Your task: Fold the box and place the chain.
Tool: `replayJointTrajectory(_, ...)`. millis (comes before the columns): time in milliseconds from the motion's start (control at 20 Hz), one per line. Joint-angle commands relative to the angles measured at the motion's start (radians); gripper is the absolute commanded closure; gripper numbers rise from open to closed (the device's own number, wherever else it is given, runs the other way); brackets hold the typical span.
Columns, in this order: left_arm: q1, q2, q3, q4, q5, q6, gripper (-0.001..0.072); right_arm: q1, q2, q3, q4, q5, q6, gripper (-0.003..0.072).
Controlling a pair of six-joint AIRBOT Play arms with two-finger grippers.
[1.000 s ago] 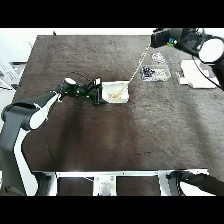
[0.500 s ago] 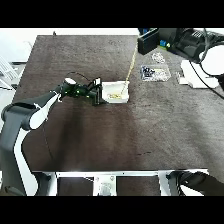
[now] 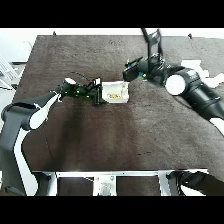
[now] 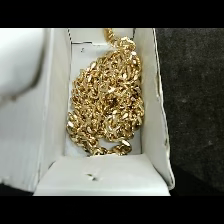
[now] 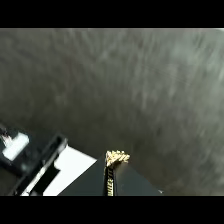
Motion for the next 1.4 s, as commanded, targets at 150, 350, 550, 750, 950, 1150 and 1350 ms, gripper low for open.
replayJointTrajectory(150,0.0,0.0,0.001,0.0,0.0,0.0,0.0359,0.002,-0.2,-0.16,0.08,-0.169,0.02,0.0683)
replayJointTrajectory(350,0.0,0.0,0.001,0.0,0.0,0.0,0.0359,-0.007,-0.301,-0.159,0.076,-0.169,0.014,0.0175)
replayJointTrajectory(550,0.0,0.0,0.001,0.0,0.0,0.0,0.0358,-0.035,-0.196,-0.135,-0.019,-0.168,0.007,0.0175)
replayJointTrajectory(750,0.0,0.0,0.001,0.0,0.0,0.0,0.0359,-0.098,0.042,-0.135,-0.1,-0.167,-0.02,0.0234)
replayJointTrajectory(950,0.0,0.0,0.001,0.0,0.0,0.0,0.0359,-0.244,0.093,-0.09,-0.077,-0.164,-0.14,0.031)
replayJointTrajectory(1150,0.0,0.0,0.001,0.0,-0.001,0.0,0.0358,-0.281,-0.055,-0.005,0.002,-0.187,-0.41,0.0424)
replayJointTrajectory(1350,0.0,0.0,0.001,0.0,0.0,0.0,0.0358,-0.287,-0.218,0.08,0.024,-0.153,-0.484,0.0503)
